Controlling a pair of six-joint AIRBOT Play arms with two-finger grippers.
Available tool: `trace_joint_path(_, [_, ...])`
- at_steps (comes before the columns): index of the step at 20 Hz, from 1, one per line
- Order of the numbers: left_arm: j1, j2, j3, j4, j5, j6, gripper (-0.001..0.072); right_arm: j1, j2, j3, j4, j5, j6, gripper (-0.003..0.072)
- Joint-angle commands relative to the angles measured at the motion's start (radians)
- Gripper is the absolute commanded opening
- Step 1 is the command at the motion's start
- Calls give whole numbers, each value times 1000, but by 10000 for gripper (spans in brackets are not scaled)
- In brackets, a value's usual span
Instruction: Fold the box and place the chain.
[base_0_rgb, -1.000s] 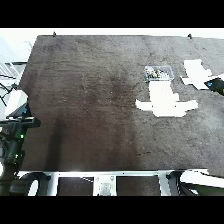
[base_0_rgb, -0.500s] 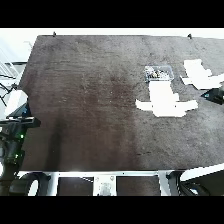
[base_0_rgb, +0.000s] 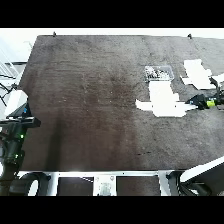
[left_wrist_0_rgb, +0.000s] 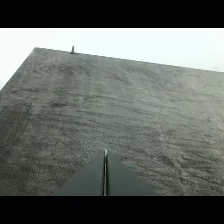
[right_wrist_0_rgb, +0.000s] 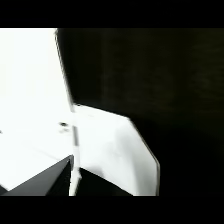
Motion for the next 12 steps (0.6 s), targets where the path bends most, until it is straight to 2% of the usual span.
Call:
trace_joint_path(1, [1, 0, 0, 0, 0, 0, 20, 13, -50, -14, 57, 41, -25, 431])
trace_joint_path(3, [1, 0, 0, 0, 0, 0, 20, 11, -56, -17, 105, 43, -63, 18])
trace_joint_path(7, [1, 0, 0, 0, 1, 0, 20, 19, -32, -57, 136, 119, -58, 18])
trace_joint_path(9, [1, 0, 0, 0, 0, 0, 21, 36, 26, -159, 188, 114, -74, 17])
trace_joint_path(12, [1, 0, 0, 0, 0, 0, 20, 94, 172, -395, 269, 5, -92, 17])
